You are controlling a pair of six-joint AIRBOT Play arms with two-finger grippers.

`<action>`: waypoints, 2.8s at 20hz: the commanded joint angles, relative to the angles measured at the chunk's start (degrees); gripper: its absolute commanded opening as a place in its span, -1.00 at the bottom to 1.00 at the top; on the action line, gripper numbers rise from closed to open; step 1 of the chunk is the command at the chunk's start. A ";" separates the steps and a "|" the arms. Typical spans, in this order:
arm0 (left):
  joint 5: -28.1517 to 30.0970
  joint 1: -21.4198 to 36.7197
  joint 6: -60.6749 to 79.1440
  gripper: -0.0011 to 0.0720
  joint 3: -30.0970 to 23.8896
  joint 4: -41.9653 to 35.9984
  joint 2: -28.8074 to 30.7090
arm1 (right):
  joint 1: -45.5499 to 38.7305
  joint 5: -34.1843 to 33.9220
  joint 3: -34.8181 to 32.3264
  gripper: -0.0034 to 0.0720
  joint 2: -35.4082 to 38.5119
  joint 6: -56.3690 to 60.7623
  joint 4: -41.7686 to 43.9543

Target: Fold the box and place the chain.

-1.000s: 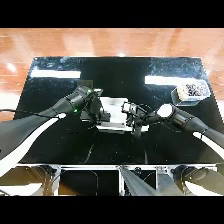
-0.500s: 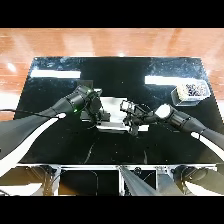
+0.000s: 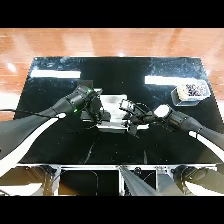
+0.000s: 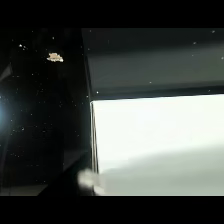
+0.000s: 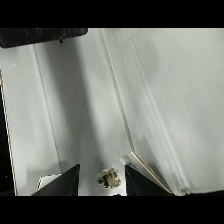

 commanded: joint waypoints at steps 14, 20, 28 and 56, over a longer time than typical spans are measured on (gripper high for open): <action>-0.13 -0.44 0.07 -0.91 0.02 1.36 -0.07 | -2.58 0.09 0.04 -0.86 0.35 6.47 0.39; -2.03 -0.61 0.02 -0.91 0.02 1.77 -0.11 | -13.18 10.84 0.04 -0.81 4.50 24.06 0.72; -2.71 -0.61 0.04 -0.91 0.02 1.81 -0.15 | -31.58 28.52 0.04 -0.81 8.57 43.19 -4.57; 0.76 -0.61 0.52 -0.91 0.02 2.12 -1.11 | -19.43 20.13 -4.85 0.39 1.51 48.85 17.00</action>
